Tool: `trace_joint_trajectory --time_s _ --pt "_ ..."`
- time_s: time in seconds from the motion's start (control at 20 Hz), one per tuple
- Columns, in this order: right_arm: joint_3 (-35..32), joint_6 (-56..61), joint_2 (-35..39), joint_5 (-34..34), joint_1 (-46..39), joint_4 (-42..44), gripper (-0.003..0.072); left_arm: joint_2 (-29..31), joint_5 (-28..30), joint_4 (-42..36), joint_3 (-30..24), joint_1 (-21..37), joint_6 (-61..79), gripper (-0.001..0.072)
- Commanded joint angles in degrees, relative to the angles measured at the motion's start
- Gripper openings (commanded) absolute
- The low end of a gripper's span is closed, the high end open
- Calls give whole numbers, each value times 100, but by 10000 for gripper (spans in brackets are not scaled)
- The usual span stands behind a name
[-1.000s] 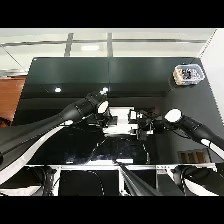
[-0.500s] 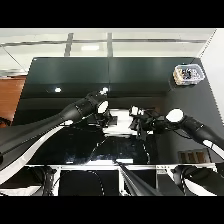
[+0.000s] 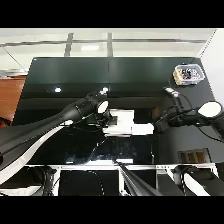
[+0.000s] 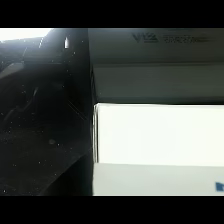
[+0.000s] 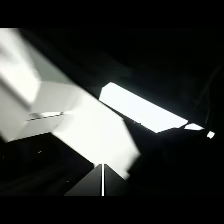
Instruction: Fold the box and place the chain.
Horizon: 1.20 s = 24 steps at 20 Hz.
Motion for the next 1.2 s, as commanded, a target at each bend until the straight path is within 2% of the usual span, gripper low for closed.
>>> trace_joint_trajectory --time_s 0.0,0.15,0.25,0.35,0.5,0.65,0.85,0.9,1.0,1.15 --pt "-319 1764 44 -396 -922 -168 12 0 -7 -83 -2 7 2 23" --pt "-669 1978 -254 -498 -1189 -37 12 0 -2 -85 -2 7 2 23" --pt "-837 1770 -614 -350 -1069 393 12 0 0 -83 -2 7 2 23" --pt "-984 1235 -986 -282 -671 911 12 0 0 -83 -2 7 2 23" --pt "-988 710 -1499 -549 52 1646 12 0 -2 -83 -2 7 2 23" --pt "-872 -284 -1611 -476 251 2693 12 0 -7 -83 -2 7 2 24" --pt "-446 -302 -1611 -17 251 2461 14 0 -2 -81 -2 7 2 23" --pt "-345 -299 -1611 138 251 2463 62 0 2 -81 -2 7 2 23" --pt "-201 -299 -1611 461 251 2472 508 0 42 -83 -2 7 2 23" --pt "-160 -299 -1611 643 273 2474 527 0 66 -83 -2 7 2 23"
